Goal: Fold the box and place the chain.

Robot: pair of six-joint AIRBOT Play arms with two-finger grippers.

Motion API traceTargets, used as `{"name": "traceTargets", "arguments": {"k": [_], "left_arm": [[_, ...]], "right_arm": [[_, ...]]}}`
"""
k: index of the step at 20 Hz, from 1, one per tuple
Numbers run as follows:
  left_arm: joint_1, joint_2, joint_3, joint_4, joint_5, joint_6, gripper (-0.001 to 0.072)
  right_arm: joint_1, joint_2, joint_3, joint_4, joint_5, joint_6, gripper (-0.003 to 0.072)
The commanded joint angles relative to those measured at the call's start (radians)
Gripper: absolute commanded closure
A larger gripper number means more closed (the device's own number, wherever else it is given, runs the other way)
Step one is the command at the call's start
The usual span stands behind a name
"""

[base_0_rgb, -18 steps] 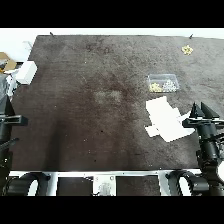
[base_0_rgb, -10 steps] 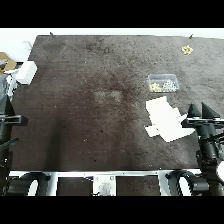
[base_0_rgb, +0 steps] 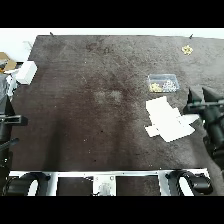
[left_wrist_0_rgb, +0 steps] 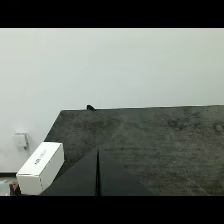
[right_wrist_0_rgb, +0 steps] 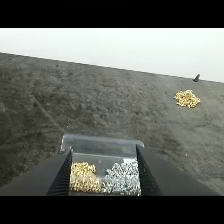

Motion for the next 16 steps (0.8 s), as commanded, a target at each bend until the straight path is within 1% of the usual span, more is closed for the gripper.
{"name": "traceTargets", "arguments": {"k": [1, 2, 3, 4, 5, 7, 8, 9, 11, 13, 14, 16], "left_arm": [[-0.001, 0.000, 0.000, 0.000, 0.000, 0.000, 0.0697], [-0.001, 0.000, 0.000, 0.000, 0.000, 0.000, 0.0697], [0.000, 0.000, 0.000, 0.000, 0.000, 0.000, 0.0697], [0.000, 0.000, 0.000, 0.000, 0.000, 0.000, 0.0697], [-0.001, 0.000, 0.000, 0.000, 0.000, 0.000, 0.0697], [-0.001, 0.000, 0.000, 0.000, 0.000, 0.000, 0.0697], [-0.001, 0.000, 0.000, 0.000, 0.000, 0.000, 0.0697], [-0.001, 0.000, 0.000, 0.000, 0.001, 0.000, 0.0697], [0.000, 0.000, 0.000, 0.000, 0.000, 0.000, 0.0697], [-0.001, 0.000, 0.000, 0.000, 0.000, 0.000, 0.0697], [-0.001, 0.000, 0.000, 0.000, 0.000, 0.000, 0.0697], [-0.001, 0.000, 0.000, 0.000, 0.001, 0.000, 0.0697]], "right_arm": [[-0.011, -0.238, 0.189, -0.019, 0.009, 0.003, 0.0232], [-0.037, -0.315, 0.248, -0.020, 0.041, 0.030, 0.0232], [-0.080, -0.387, 0.299, -0.021, 0.104, 0.068, 0.0232], [-0.142, -0.463, 0.352, -0.049, 0.208, 0.122, 0.0231], [-0.202, -0.534, 0.403, -0.129, 0.330, 0.203, 0.0231], [-0.324, -0.682, 0.531, -0.408, 0.611, 0.489, 0.0231], [-0.367, -0.745, 0.597, -0.533, 0.726, 0.617, 0.0231], [-0.404, -0.805, 0.666, -0.644, 0.836, 0.715, 0.0231], [-0.454, -0.897, 0.791, -0.812, 1.025, 0.824, 0.0232], [-0.483, -0.969, 0.906, -0.951, 1.198, 0.862, 0.0232], [-0.486, -0.995, 0.950, -1.023, 1.260, 0.862, 0.0231], [-0.484, -1.023, 0.996, -1.140, 1.318, 0.861, 0.0231]]}}
